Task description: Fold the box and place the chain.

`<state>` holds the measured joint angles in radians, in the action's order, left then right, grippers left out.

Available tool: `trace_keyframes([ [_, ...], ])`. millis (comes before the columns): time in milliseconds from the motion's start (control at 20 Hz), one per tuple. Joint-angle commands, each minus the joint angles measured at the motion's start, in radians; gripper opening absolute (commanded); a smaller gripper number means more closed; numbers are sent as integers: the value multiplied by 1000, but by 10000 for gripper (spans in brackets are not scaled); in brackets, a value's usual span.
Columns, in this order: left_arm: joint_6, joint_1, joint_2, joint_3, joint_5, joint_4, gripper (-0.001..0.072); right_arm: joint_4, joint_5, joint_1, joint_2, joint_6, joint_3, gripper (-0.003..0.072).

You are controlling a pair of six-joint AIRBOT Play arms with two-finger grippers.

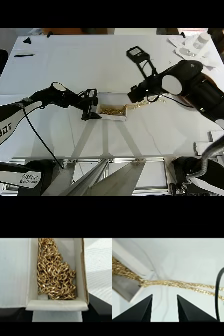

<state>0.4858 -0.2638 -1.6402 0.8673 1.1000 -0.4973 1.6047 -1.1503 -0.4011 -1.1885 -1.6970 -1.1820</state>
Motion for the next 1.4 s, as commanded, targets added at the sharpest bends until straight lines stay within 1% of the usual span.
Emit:
trace_keyframes([
  [0, 0, 0, 0, 0, 0, 0, 318, 12, -18, 99, -35, -134, 15, 424],
  [50, 0, 0, 0, 0, 0, 0, 318, 13, -12, 113, -53, -151, 26, 484],
  [150, 0, 0, 0, 0, 0, 0, 318, 14, -12, 119, -99, -164, 52, 484],
  [200, 0, 0, 0, 0, 0, 0, 318, 14, -10, 119, -122, -205, 72, 484],
  [300, 0, 0, 0, 0, 0, 0, 318, 14, -4, 128, -166, -351, 102, 484],
  [400, 0, 0, 0, 0, 0, 0, 318, 14, -7, 132, -211, -401, 103, 484],
  [550, 0, 0, 0, 0, 0, 0, 318, 14, 32, 133, -259, -435, 103, 483],
  [750, 0, 0, 0, 0, 0, 0, 318, 19, 53, 135, -326, -581, 103, 479],
  [1000, 0, 0, 0, 0, 0, 0, 318, 21, 134, 135, -409, -584, 103, 477],
  [1050, 0, 0, 0, 0, 0, 0, 318, 22, 145, 135, -417, -584, 103, 460],
  [1100, 0, 0, 0, 0, 0, 0, 318, 22, 149, 135, -422, -584, 103, 377],
  [1150, 0, 0, 0, 0, 0, 0, 318, 29, 152, 135, -422, -584, 103, 279],
  [1250, 0, 0, 0, 0, 0, 0, 318, 46, 148, 135, -422, -582, 103, 23],
  [1350, 0, 0, 0, 0, 0, 0, 318, 49, 137, 134, -420, -568, 103, 10],
])
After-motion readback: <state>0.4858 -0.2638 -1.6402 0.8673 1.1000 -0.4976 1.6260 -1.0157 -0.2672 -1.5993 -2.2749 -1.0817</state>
